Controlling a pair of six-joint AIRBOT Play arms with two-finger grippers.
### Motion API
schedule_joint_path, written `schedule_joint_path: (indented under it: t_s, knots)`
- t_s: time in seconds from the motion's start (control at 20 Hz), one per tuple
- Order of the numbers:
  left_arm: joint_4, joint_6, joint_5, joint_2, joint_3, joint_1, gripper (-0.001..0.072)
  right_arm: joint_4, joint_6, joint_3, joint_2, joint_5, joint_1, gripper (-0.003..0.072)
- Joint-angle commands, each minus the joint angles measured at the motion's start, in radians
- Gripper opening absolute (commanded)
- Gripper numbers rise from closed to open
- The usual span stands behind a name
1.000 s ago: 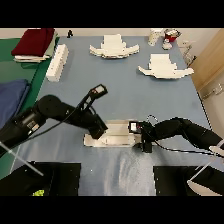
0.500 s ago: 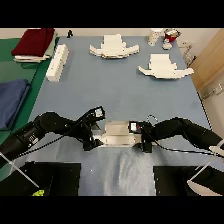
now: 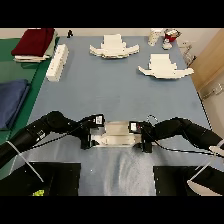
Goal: Fold the box.
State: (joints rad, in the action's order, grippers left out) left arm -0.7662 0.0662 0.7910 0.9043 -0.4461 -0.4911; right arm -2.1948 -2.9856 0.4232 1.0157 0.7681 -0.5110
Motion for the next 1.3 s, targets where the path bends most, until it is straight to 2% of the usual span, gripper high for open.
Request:
schedule_joint_path:
  t_s: [0.0,0.05,0.1,0.15,0.2,0.25,0.3,0.35,0.5,0.55,0.6,0.7,0.9,0.95,1.0,1.05,1.1,1.2,1.25]
  knots:
    - [0.067,-0.105,-0.004,0.035,0.002,-0.005,0.0689,0.0,0.0,0.0,-0.001,0.0,0.0,0.0442]
    - [0.095,-0.132,-0.005,0.05,0.003,-0.015,0.065,0.0,0.0,0.0,-0.001,0.0,0.0,0.0442]
    - [0.114,-0.145,-0.003,0.066,0.003,-0.024,0.0542,0.0,0.0,0.0,-0.001,0.0,0.0,0.0442]
    - [0.121,-0.161,-0.003,0.082,0.003,-0.035,0.0468,0.0,0.0,0.0,-0.001,0.0,0.0,0.0442]
    - [0.126,-0.174,-0.004,0.095,0.002,-0.046,0.0463,0.0,0.0,0.0,-0.001,0.0,0.0,0.0442]
    - [0.143,-0.192,-0.009,0.105,0.002,-0.053,0.0428,0.0,0.0,0.0,-0.001,0.0,0.0,0.0442]
    - [0.16,-0.203,-0.015,0.111,0.002,-0.058,0.0237,0.0,0.0,0.0,-0.001,0.0,0.0,0.0442]
    - [0.179,-0.215,-0.018,0.116,0.002,-0.063,0.0217,0.0,0.0,0.0,-0.001,0.0,0.0,0.0442]
    - [0.248,-0.256,-0.043,0.136,0.002,-0.086,0.0214,0.0,0.0,0.0,-0.001,0.0,0.0,0.0442]
    - [0.258,-0.267,-0.061,0.144,0.002,-0.097,0.0136,0.0,0.0,0.0,-0.001,0.0,0.0,0.0442]
    - [0.259,-0.271,-0.084,0.149,0.002,-0.105,0.0095,0.0,0.0,0.0,-0.001,0.0,0.0,0.0442]
    - [0.282,-0.273,-0.115,0.154,0.002,-0.12,0.0096,0.0,0.0,0.0,-0.001,0.0,0.0,0.0442]
    - [0.333,-0.286,-0.108,0.165,0.002,-0.126,0.0097,0.0,0.0,0.0,-0.001,0.0,0.0,0.0442]
    - [0.332,-0.286,-0.109,0.165,0.004,-0.126,0.0117,0.0,0.0,0.0,-0.001,0.0,0.0,0.0442]
    - [0.332,-0.281,-0.109,0.165,0.008,-0.125,0.0311,0.0,0.0,0.0,-0.001,0.0,0.0,0.0442]
    - [0.332,-0.274,-0.107,0.165,0.015,-0.125,0.0546,0.0,0.0,0.0,-0.001,0.0,0.0,0.0442]
    - [0.332,-0.274,-0.108,0.165,0.02,-0.124,0.0574,0.0,0.0,0.0,-0.001,0.0,0.0,0.0442]
    - [0.332,-0.274,-0.107,0.165,0.028,-0.125,0.0573,0.0,0.0,0.0,-0.001,0.0,0.0,0.0442]
    - [0.332,-0.25,-0.108,0.164,0.028,-0.125,0.0548,0.0,0.0,0.0,-0.001,0.0,0.0,0.0442]
